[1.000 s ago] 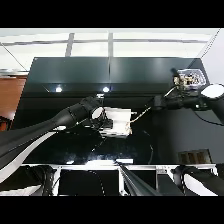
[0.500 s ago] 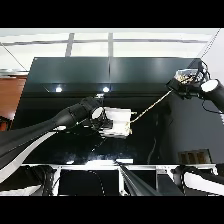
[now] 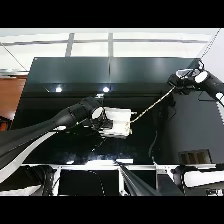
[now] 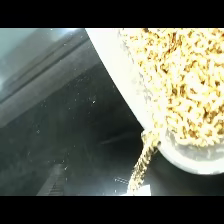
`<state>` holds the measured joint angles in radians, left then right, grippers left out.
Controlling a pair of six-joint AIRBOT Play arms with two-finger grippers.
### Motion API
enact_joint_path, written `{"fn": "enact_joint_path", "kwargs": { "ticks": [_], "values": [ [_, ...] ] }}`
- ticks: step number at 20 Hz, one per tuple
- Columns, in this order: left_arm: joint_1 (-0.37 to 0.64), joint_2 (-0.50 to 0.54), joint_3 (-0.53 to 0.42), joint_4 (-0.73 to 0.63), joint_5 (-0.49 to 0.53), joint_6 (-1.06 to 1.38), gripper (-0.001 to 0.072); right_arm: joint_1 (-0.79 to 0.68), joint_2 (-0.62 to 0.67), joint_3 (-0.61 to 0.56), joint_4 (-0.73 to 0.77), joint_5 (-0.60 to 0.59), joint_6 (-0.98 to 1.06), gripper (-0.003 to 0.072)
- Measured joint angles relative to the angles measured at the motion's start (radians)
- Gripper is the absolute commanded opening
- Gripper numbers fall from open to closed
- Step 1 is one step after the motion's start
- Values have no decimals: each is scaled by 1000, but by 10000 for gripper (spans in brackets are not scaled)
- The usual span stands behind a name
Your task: Fold the box and place the chain.
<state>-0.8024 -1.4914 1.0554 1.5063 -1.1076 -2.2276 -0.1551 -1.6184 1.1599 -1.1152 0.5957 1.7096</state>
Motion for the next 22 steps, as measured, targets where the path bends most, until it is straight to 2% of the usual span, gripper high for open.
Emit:
{"fn": "enact_joint_path", "kwargs": {
  "ticks": [1, 2, 7, 12, 18, 22],
  "values": [
    [0, 0, 0, 0, 0, 0, 34, 0, -6, 5, -8, 1, 2, 108],
    [0, 0, 0, 0, 0, 0, 34, 0, -11, 10, -11, 3, 2, 14],
    [0, 0, 0, 0, 0, 0, 34, -1, 3, 22, -14, 78, -60, 19],
    [0, 0, 0, 0, 5, 0, 34, 3, 145, 25, 13, 324, -246, 19],
    [0, 0, 0, 0, 8, 0, 35, 47, 342, -8, 329, 721, -539, 19],
    [0, 0, 0, 0, 8, 0, 34, 162, 414, -74, 444, 815, -612, 19]
  ]
}}
